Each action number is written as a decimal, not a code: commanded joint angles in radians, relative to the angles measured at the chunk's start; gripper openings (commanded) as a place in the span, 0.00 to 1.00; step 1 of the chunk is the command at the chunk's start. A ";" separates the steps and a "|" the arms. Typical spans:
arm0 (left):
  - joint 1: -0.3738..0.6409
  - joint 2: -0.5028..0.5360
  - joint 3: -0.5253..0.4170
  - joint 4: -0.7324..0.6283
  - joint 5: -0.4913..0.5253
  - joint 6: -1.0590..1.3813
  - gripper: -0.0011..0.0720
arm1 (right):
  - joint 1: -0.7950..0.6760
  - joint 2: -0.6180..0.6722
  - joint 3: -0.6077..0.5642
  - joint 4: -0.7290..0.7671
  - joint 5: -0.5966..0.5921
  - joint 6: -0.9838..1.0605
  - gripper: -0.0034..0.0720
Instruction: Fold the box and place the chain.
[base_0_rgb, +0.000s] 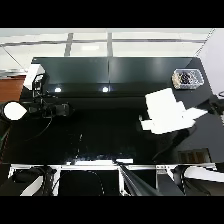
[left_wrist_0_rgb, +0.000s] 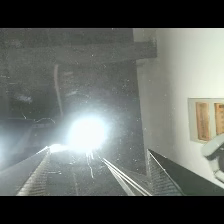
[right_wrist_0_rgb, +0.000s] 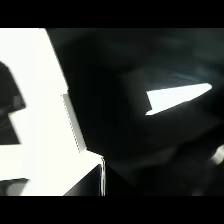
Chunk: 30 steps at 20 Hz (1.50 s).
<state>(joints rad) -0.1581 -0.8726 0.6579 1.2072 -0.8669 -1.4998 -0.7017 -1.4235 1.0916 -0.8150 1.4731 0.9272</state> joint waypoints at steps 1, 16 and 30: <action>0.000 -0.001 0.001 0.000 0.002 0.000 0.98 | 0.140 0.131 -0.119 0.238 -0.135 -0.050 0.07; 0.010 -0.195 0.034 -0.328 0.025 0.132 0.94 | 0.796 0.502 -0.770 0.902 -0.832 -0.417 0.07; 0.022 -0.778 0.423 -0.669 -0.256 0.352 0.94 | 0.905 0.502 -0.770 0.966 -0.875 -0.432 0.07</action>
<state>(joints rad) -0.1352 -1.5608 1.0107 0.5629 -1.0424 -1.1576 0.1982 -0.9222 0.3225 0.1349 0.5983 0.4950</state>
